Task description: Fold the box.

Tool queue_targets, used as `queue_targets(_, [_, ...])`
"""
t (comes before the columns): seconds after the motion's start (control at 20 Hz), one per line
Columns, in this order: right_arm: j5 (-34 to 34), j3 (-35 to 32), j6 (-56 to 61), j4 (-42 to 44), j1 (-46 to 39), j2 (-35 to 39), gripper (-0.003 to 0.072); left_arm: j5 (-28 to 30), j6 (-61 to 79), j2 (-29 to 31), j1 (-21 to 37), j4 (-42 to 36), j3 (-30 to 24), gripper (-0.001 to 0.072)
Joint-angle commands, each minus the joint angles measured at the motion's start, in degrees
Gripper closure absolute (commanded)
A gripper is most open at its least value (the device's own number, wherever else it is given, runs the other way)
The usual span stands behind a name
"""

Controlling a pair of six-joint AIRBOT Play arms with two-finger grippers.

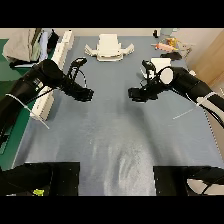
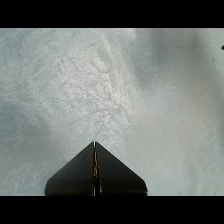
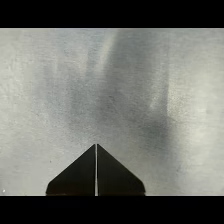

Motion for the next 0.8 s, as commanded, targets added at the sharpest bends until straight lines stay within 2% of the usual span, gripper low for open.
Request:
queue_targets(0.0, [0.0,0.0,0.0,0.0,0.1,0.0,0.0680,0.0,0.0,0.0,0.0,0.1,0.0,0.0693])
queue_targets(0.55, [0.0,0.0,0.0,0.0,0.1,0.0,0.0679,0.1,0.0,0.0,0.0,0.1,0.0,0.0693])
queue_targets(0.75, [-2.1,0.0,0.0,0.0,0.1,0.0,0.0679,1.2,0.0,0.0,0.0,0.1,0.0,0.0694])
